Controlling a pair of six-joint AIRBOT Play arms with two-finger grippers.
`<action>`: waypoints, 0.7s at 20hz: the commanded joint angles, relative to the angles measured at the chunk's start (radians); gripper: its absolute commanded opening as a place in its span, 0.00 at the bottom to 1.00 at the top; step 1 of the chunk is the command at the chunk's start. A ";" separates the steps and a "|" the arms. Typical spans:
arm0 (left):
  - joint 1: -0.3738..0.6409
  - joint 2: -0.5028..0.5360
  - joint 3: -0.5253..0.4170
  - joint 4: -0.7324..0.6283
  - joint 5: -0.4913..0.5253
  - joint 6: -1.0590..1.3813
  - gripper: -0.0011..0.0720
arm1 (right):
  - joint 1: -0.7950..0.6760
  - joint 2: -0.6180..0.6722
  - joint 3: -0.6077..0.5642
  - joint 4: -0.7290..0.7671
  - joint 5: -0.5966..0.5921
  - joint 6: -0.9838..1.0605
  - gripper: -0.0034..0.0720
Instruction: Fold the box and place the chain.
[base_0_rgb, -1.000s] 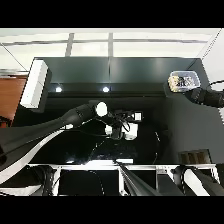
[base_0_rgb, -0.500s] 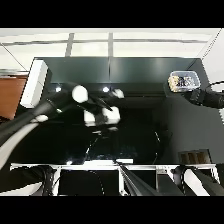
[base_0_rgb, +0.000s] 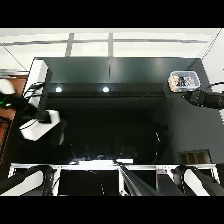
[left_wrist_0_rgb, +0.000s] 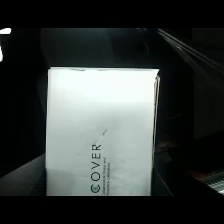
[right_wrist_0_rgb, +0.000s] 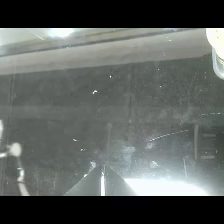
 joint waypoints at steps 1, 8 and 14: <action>0.263 0.066 -0.076 0.109 0.000 -0.039 0.47 | 0.000 -0.001 0.000 0.000 -0.001 0.001 0.06; 0.555 0.074 -0.085 -0.023 0.301 0.183 0.50 | 0.000 -0.001 0.000 0.002 0.036 0.024 0.06; 0.484 0.074 -0.170 -0.149 0.527 0.353 0.50 | 0.000 -0.001 0.000 0.002 0.024 0.084 0.06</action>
